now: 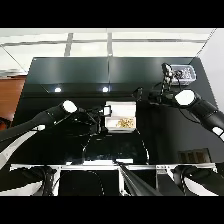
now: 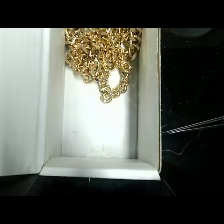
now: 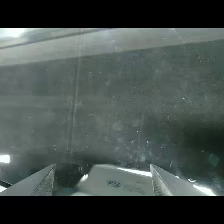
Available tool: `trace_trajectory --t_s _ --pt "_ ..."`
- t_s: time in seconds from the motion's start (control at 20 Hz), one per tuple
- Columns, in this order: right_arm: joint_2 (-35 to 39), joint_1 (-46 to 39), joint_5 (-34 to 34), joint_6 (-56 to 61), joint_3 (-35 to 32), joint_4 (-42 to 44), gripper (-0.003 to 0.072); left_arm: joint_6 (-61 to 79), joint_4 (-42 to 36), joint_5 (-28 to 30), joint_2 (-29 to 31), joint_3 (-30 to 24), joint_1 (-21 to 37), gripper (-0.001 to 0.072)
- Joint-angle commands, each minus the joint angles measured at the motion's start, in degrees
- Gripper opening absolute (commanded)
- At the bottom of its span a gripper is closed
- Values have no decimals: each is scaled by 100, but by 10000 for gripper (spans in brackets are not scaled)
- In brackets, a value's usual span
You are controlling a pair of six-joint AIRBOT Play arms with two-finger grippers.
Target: Fold the box and place the chain.
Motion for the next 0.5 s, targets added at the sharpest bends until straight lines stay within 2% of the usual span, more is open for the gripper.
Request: trace_trajectory --t_s 0.0,0.25,0.45 --pt "-98 4 693 -1237 4 153 683 0 0 -4 -2 7 -4 400" --pt "-94 4 2492 -4092 214 153 683 0 0 -4 -2 4 -4 400" --pt "-96 216 2715 -5707 234 -9 683 0 0 -7 -2 4 -4 400"
